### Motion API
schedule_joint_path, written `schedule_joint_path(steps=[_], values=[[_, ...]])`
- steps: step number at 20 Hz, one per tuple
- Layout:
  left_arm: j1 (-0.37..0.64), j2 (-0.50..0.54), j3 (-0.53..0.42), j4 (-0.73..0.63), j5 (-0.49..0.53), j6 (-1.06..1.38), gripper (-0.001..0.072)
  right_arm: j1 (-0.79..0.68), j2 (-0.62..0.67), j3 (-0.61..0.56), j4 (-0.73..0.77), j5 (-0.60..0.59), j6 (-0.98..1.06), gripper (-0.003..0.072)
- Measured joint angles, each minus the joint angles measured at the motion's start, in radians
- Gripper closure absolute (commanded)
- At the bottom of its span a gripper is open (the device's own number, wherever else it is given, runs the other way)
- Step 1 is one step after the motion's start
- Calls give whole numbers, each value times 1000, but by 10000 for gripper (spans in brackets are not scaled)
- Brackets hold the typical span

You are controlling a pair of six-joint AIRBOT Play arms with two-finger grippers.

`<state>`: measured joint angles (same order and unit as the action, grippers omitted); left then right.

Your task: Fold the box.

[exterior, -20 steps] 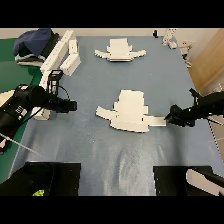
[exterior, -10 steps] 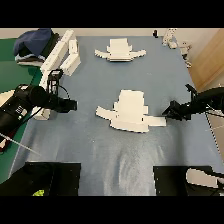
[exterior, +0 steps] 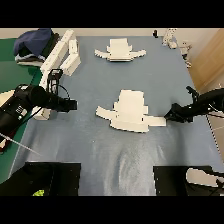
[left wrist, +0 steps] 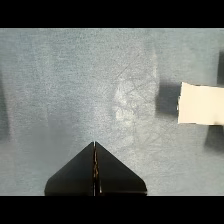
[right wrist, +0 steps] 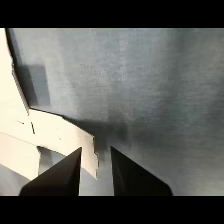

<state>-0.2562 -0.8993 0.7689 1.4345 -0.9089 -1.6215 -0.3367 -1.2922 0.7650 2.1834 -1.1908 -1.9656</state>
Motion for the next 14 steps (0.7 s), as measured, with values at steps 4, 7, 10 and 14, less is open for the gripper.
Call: schedule_joint_path(steps=[4, 7, 10, 14], values=[[0, 0, 0, -29, 1, -2, 694, 0, -2, -52, 69, -3, -75, 393], [0, 0, 0, -94, 2, -1, 588, 22, -1, -69, 126, -17, -111, 393], [0, 0, 0, -178, 5, 10, 261, 66, 2, -75, 154, -21, -128, 563], [0, 0, 0, -251, 8, 24, 261, 117, 3, -78, 169, 2, -135, 626]])
